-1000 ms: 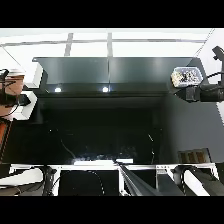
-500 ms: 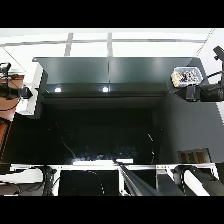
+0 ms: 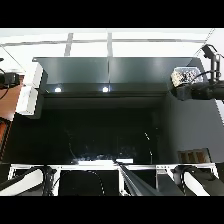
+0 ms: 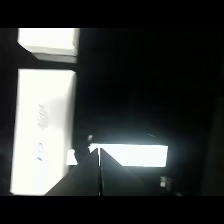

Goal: Fold the box and place the chain.

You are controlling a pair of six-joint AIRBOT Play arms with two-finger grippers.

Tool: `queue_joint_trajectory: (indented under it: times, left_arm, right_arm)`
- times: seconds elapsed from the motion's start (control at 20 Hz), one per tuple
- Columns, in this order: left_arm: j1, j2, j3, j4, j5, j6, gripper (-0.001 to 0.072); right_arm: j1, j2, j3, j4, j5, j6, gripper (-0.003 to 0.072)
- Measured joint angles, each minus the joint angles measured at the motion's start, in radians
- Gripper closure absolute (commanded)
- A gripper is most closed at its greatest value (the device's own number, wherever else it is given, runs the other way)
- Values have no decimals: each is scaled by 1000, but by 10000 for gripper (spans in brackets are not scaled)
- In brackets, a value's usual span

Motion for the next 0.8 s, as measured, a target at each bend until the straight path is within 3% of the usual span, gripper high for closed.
queue_joint_trajectory:
  times: [0.25, 0.55, 0.8]
  left_arm:
    - [-122, 233, -150, -101, -71, -81, 686]
    - [-311, 438, -473, -148, 5, -117, 686]
    - [-353, 492, -573, -158, 59, -133, 685]
  right_arm:
    - [77, -24, -1, -40, -278, -1, 676]
    - [93, -69, -100, -77, -388, -4, 675]
    - [96, -75, -149, -94, -426, -6, 675]
